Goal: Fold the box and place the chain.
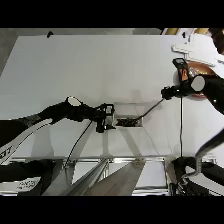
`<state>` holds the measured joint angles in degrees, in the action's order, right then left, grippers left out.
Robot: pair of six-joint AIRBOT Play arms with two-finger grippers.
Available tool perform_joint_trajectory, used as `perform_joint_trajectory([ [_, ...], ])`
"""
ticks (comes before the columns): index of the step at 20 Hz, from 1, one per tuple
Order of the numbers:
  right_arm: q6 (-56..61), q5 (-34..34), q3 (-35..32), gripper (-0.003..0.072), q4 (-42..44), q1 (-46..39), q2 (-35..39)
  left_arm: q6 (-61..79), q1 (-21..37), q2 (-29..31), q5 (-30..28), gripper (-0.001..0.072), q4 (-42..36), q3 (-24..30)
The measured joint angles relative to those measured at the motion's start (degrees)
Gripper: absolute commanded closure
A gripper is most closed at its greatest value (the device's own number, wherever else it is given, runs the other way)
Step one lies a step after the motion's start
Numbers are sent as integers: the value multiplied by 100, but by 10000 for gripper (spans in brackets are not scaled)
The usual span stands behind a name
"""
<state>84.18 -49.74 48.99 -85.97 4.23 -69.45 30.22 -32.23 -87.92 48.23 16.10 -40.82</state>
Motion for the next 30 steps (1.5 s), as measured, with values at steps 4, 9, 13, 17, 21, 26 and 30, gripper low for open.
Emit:
perform_joint_trajectory([
  [4,0,116,-44,293,-2,-44,-376,0,0,0,-2,505,0,-2],
  [9,-9,238,-57,293,9,-13,-623,-2,0,0,-2,505,0,0],
  [13,-15,297,-57,322,-22,197,-844,0,0,0,0,505,0,0],
  [17,-13,273,-57,398,-85,310,-979,-2,0,0,0,505,0,0],
  [21,-7,195,-59,504,-125,341,-1032,0,0,0,0,505,0,-2],
  [26,2,37,-59,668,-170,350,-1049,0,0,0,-2,505,-2,-2],
  [30,-15,-304,-66,668,-168,354,-778,-2,0,0,0,505,-2,0],
])
